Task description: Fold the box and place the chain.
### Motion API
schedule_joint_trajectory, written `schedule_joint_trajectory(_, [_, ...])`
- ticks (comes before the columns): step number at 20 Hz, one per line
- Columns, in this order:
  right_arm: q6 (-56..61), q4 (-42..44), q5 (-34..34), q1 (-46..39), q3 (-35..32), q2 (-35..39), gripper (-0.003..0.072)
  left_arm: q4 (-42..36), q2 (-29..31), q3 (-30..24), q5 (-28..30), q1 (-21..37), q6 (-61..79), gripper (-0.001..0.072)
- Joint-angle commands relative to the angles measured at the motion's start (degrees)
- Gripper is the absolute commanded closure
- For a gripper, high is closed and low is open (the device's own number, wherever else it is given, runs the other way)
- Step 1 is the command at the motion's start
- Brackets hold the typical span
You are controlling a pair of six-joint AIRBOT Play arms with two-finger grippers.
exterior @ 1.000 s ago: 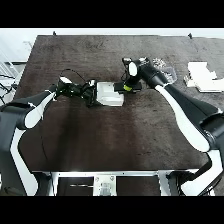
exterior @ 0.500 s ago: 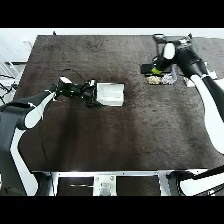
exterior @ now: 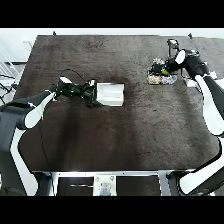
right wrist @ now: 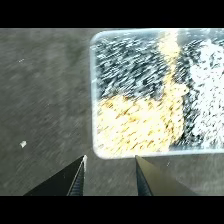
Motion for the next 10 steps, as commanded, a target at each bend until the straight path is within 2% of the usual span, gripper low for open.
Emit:
schedule_joint_trajectory(1, [-1.1,1.9,-2.5,-1.4,0.1,-2.6,0.0328,0.0,0.0,0.0,-0.1,0.1,0.0,0.0259])
schedule_joint_trajectory(10, [-1.1,5.1,-2.3,-1.4,0.1,-6.7,0.033,0.0,0.0,0.0,-0.1,0.1,0.0,0.0259])
